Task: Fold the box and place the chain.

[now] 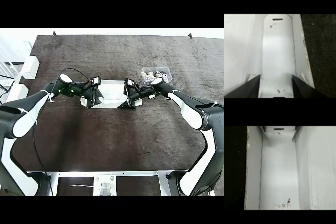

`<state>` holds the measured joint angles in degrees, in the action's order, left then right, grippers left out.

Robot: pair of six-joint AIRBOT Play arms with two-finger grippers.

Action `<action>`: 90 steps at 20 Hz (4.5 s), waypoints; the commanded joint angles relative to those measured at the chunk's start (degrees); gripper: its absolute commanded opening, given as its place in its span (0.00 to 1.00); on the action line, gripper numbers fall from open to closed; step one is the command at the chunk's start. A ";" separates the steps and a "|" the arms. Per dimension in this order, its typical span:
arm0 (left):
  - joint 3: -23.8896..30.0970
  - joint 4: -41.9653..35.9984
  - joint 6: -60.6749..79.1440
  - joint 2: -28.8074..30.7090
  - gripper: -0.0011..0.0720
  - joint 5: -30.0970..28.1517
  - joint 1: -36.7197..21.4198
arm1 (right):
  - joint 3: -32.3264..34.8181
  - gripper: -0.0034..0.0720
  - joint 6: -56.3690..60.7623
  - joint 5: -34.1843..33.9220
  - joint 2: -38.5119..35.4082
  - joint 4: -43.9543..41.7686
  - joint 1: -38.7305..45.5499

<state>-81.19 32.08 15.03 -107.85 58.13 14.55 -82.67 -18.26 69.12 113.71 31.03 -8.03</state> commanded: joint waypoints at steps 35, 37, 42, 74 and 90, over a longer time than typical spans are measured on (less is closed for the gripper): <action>22.27 13.33 -79.06 28.68 0.03 1.84 -16.24 | 0.02 0.76 -0.02 0.15 0.02 0.02 -0.09; 22.27 11.19 -77.48 25.88 0.03 2.40 -17.42 | 0.02 0.76 -0.02 0.15 0.02 0.02 -0.09; 22.14 6.75 -73.57 18.12 0.03 1.46 -17.31 | 0.02 0.76 -0.02 0.15 0.02 0.02 -0.09; 13.81 -9.92 -67.36 9.68 0.47 3.19 -8.50 | 0.02 0.76 -0.02 0.15 0.02 0.02 -0.09; 8.79 0.85 -79.73 9.70 0.56 -0.57 -3.23 | 0.02 0.76 -0.02 0.15 0.02 0.02 -0.09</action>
<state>-70.26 27.18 -59.66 -98.17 58.26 9.91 -82.67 -18.28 69.25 113.71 31.05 -8.08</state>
